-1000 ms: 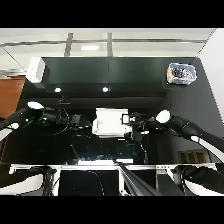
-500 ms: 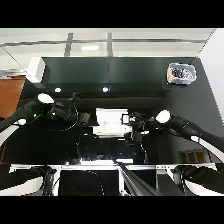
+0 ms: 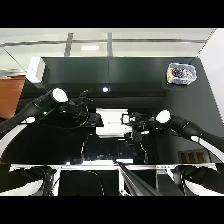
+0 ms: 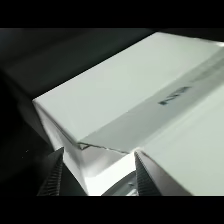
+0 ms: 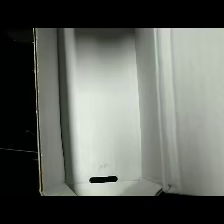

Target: Fold the box and place the chain.

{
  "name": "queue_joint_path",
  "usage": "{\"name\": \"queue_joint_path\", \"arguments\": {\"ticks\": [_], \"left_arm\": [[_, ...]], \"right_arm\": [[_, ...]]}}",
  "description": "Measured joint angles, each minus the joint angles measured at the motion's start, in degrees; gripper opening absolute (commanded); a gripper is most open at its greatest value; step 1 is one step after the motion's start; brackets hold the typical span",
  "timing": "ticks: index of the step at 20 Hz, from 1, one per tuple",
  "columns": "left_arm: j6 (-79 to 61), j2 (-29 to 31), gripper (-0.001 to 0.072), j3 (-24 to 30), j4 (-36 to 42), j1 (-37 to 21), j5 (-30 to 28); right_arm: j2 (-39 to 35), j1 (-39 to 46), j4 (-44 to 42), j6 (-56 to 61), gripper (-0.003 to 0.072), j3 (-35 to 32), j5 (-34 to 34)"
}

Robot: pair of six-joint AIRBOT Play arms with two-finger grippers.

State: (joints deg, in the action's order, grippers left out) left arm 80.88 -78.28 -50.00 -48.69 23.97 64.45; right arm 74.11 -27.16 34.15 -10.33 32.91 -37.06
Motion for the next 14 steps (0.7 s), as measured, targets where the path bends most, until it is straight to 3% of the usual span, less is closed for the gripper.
{"name": "queue_joint_path", "arguments": {"ticks": [14], "left_arm": [[23.4,-0.5,0.0502,-1.5,-21.6,10.6,-6.4]], "right_arm": [[0.0,0.0,0.0,0.0,0.0427,0.0,0.0]]}}
